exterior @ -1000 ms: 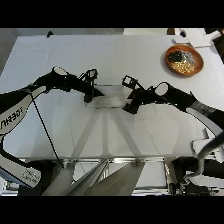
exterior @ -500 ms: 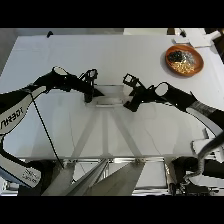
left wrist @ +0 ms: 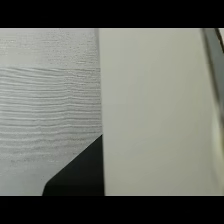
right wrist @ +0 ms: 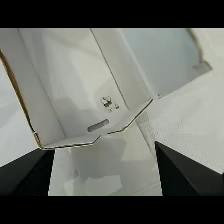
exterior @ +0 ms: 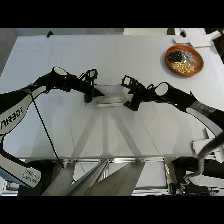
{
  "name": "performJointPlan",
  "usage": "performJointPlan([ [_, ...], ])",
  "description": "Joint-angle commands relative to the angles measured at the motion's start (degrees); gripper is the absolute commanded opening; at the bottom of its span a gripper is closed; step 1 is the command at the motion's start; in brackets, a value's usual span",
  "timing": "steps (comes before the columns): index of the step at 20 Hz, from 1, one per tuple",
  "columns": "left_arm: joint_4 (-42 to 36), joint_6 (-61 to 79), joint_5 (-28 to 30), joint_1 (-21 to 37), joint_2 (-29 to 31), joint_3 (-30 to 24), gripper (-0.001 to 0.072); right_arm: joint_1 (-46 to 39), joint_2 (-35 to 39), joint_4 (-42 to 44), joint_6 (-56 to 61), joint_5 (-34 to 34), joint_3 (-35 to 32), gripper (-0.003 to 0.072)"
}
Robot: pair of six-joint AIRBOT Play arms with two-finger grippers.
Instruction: Fold the box and place the chain.
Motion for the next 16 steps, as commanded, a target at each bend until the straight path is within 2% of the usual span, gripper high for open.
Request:
performJointPlan([
  [1,0.0,0.0,0.0,0.0,0.0,0.0,0.0014,-0.9,-0.5,0.1,-3.8,2.8,0.0,0.0686],
  [7,0.0,0.0,0.0,0.0,0.0,0.0,0.0014,-2.2,-3.1,1.2,-6.9,8.7,2.9,0.0686],
  [9,0.0,0.0,0.0,0.0,0.0,0.0,0.0014,-2.7,-3.1,-1.8,-7.1,9.9,2.9,0.0686],
  [16,0.0,0.0,0.0,0.0,0.0,0.0,0.0014,-1.8,-3.1,-2.1,-8.0,11.1,2.2,0.0686],
])
